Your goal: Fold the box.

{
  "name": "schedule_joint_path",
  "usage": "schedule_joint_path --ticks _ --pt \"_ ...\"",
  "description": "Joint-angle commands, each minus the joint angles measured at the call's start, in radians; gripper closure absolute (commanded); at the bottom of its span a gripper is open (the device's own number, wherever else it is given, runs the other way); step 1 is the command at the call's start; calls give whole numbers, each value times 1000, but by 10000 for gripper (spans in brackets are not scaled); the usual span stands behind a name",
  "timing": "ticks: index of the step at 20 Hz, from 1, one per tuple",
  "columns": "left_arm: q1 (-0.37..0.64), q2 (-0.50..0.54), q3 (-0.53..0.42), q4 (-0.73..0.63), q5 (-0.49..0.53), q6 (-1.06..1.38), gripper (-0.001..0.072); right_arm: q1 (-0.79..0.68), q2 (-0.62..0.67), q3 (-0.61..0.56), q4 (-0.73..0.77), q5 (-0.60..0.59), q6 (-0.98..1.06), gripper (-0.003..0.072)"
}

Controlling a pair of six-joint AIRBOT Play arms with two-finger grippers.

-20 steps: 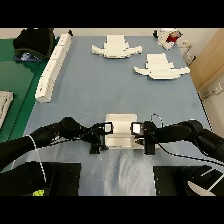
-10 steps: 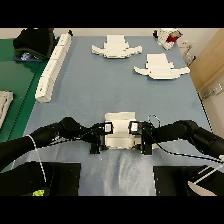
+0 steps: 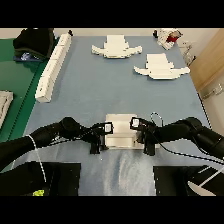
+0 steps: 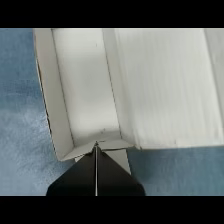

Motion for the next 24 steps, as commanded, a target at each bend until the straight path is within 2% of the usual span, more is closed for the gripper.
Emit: schedule_joint_path --ticks 1,6,8,11,15,18,24 --pt "0 1 0 0 0 0 198 -3 33 42 -256 -134 444 683" --pt "0 1 0 0 0 0 199 -109 80 92 -527 -296 1020 683" --pt "0 1 0 0 0 0 199 -237 77 92 -523 -328 1111 684" --pt "0 1 0 0 0 0 199 -494 49 91 -368 -356 1103 685" --pt "0 1 0 0 0 0 199 -806 -55 63 0 -372 931 685" --pt "0 1 0 0 0 0 199 -867 -127 6 127 -381 858 685" --pt "0 1 0 0 0 0 199 -866 -203 -108 238 -356 783 685"
